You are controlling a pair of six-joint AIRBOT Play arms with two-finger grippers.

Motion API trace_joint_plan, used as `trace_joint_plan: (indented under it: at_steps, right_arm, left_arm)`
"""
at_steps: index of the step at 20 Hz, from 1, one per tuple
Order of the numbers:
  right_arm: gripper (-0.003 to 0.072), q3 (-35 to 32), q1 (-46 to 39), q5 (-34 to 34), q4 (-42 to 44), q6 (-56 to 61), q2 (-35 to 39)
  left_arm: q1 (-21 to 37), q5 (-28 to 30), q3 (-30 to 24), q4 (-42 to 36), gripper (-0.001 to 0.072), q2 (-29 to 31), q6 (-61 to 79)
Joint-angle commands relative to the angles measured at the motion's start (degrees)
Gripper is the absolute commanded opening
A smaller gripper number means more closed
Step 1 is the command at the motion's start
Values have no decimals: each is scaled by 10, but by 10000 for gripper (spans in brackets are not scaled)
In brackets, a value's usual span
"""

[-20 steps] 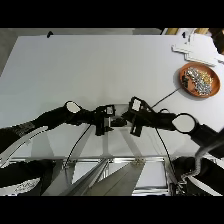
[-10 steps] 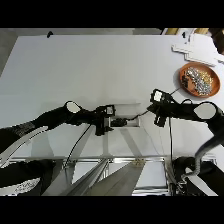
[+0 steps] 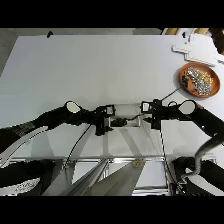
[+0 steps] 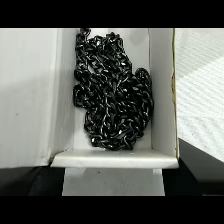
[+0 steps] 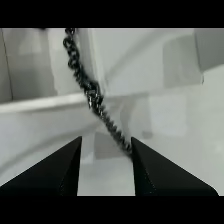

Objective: Fold the box and place the chain.

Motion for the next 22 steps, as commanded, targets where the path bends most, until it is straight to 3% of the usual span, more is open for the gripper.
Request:
trace_joint_plan:
  at_steps: [1,8,10,14,17,19,22]
  right_arm:
    - [341,0,4,-26,69,-64,-16]
    - [21,-1,4,15,83,-76,-21]
    - [20,-1,4,47,44,-35,12]
    - [20,-1,4,72,-62,158,161]
    - [20,-1,23,95,-11,205,249]
    - [20,-1,61,92,62,210,271]
    - [20,-1,145,26,146,210,263]
  left_arm:
    - [0,0,0,0,252,0,0]
    - [0,0,0,0,252,0,0]
    - [0,0,0,0,252,0,0]
    - [0,0,0,0,252,0,0]
    - [0,0,0,0,252,0,0]
    - [0,0,0,0,252,0,0]
    - [0,0,0,0,252,0,0]
